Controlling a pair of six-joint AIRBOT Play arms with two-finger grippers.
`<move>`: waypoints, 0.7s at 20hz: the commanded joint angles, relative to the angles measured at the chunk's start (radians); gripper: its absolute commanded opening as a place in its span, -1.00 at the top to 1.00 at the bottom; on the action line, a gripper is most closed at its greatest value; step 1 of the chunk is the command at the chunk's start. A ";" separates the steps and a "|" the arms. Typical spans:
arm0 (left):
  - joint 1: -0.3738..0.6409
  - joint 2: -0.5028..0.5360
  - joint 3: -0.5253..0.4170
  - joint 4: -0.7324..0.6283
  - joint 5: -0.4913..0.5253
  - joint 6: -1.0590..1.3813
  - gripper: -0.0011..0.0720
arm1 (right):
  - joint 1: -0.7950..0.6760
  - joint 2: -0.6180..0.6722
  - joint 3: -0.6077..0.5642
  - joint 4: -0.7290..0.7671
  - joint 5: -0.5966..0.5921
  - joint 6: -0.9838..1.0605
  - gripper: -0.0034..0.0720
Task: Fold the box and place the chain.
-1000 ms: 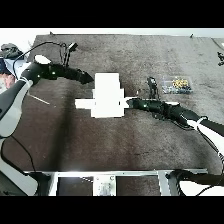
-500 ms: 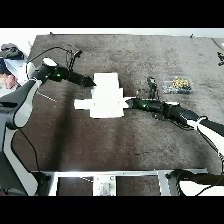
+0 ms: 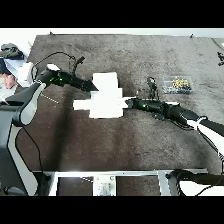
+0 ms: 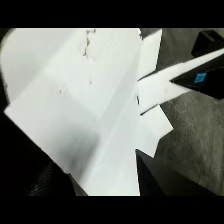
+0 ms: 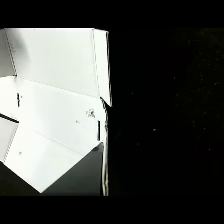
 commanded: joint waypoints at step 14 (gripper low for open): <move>-0.039 -0.022 0.002 -0.003 -0.034 0.023 0.05 | 0.000 0.001 0.001 0.003 0.005 0.000 0.95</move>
